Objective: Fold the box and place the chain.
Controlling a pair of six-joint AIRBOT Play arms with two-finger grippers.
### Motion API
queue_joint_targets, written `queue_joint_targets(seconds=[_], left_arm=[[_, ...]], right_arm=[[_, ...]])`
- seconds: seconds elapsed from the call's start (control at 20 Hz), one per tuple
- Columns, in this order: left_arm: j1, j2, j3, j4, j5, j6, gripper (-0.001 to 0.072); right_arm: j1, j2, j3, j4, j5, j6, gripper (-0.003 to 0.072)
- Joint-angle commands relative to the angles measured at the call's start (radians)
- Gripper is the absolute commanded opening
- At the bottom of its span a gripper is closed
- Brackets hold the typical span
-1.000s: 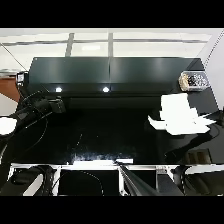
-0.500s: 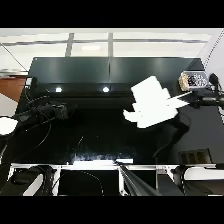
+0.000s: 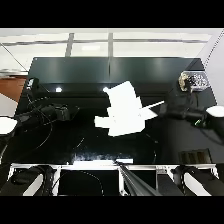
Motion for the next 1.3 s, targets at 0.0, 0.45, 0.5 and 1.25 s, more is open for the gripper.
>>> queue_joint_targets(seconds=[0.0, 0.45, 0.5, 1.25], left_arm=[[-0.032, -0.008, 0.000, -0.016, -0.014, 0.000, 0.0707], [-0.079, -0.283, 0.000, -0.039, -0.206, -0.126, 0.0706], [-0.079, -0.334, 0.000, -0.074, -0.213, -0.085, 0.0706], [-0.085, -0.793, 0.140, -0.332, -0.528, 0.584, 0.0686]], right_arm=[[0.175, 0.136, -0.169, 0.030, -0.224, -0.019, 0.0039], [0.422, 0.136, -0.189, 0.036, -0.356, -0.095, 0.0039], [0.422, 0.136, -0.189, 0.041, -0.353, -0.095, 0.0039], [0.421, 0.136, -0.188, 0.048, -0.309, -0.092, 0.0039]])
